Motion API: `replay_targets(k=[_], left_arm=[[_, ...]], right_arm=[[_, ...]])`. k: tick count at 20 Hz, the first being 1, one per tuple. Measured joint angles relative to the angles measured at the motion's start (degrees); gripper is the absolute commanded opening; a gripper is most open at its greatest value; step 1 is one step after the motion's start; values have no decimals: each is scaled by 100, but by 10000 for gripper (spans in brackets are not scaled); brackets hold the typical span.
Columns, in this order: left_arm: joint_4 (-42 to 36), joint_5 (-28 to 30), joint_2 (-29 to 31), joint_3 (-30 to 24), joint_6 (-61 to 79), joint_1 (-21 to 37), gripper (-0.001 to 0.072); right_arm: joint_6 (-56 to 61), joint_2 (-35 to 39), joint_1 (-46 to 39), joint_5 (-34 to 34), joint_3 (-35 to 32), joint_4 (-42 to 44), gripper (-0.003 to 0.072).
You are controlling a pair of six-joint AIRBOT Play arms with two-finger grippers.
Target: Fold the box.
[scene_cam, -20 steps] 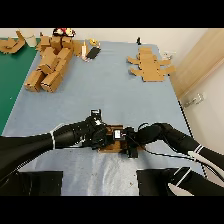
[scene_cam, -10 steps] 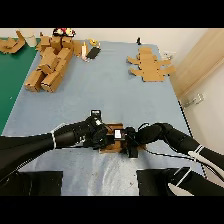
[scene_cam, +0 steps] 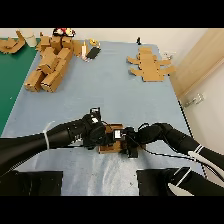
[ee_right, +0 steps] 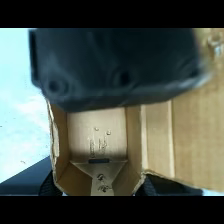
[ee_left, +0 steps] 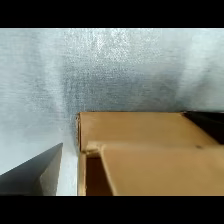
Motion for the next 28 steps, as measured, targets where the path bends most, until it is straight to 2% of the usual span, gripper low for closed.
replay_targets(k=[9, 15, 19, 22, 24, 28], left_arm=[[192, -579, 649, -7, 46, 313, 595], [87, -501, 935, -48, 459, 632, 576], [-79, -413, 1508, -549, 1025, 992, 575], [-560, -142, 2234, -1340, 2511, 1355, 576], [-1088, 35, 2741, -1886, 4238, 1569, 578], [-1504, 584, 3230, -2566, 7291, 1742, 598]], right_arm=[[4, 0, 0, 0, 0, 0, 513], [4, 0, 0, 0, 0, 0, 513], [4, 0, 0, 0, 0, 0, 513], [4, 0, 0, 0, 0, 0, 513], [7, 0, 0, 2, 0, 0, 513], [4, 0, 0, 0, 0, 2, 513]])
